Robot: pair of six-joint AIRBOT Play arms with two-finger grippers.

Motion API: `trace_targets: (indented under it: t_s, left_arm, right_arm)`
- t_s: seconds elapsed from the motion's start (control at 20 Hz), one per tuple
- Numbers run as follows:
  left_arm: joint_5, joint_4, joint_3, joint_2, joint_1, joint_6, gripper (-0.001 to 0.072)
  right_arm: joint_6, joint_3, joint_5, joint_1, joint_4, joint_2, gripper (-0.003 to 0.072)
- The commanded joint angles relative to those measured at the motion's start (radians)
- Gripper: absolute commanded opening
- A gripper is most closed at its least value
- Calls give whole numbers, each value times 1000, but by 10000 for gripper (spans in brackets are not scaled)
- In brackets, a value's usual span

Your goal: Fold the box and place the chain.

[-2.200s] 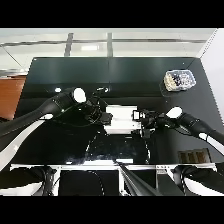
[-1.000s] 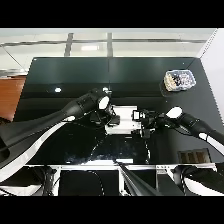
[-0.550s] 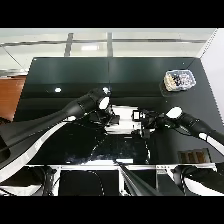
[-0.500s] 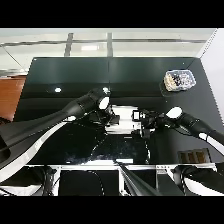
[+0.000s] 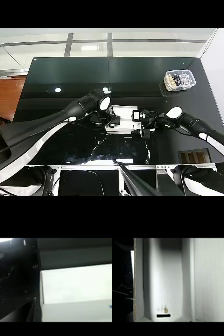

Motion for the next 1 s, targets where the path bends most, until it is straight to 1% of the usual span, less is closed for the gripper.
trace_targets:
  t_s: [0.0,0.05,0.15,0.2,0.4,0.6,0.65,0.7,0.75,0.8,0.85,0.95]
  left_arm:
    - [-7,45,10,-5,-17,-15,345]
    - [-27,68,14,-10,-23,-29,345]
    - [-35,77,16,-16,-23,-39,334]
    - [-35,77,17,-16,-23,-39,277]
    - [-31,78,37,-16,-22,-38,271]
    - [-31,76,39,-20,-23,-39,268]
    - [-31,74,39,-22,-23,-40,144]
    - [-26,70,38,-22,-23,-40,100]
    - [-18,58,38,-22,-23,-40,97]
    - [-17,55,38,-22,-23,-42,48]
    - [-21,55,38,-22,-23,-48,21]
    - [-24,56,39,-22,-23,-58,22]
  right_arm:
    - [1,1,0,1,1,0,230]
    - [1,1,0,1,1,0,230]
    - [1,1,0,1,1,0,231]
    - [1,1,0,1,1,0,230]
    - [1,1,0,1,1,0,231]
    - [1,1,0,1,1,0,230]
    - [1,1,0,1,1,0,231]
    - [1,1,0,1,1,0,230]
    - [1,1,0,1,1,0,231]
    - [1,1,0,1,1,0,230]
    - [1,1,0,1,1,0,230]
    - [1,1,0,1,1,0,230]
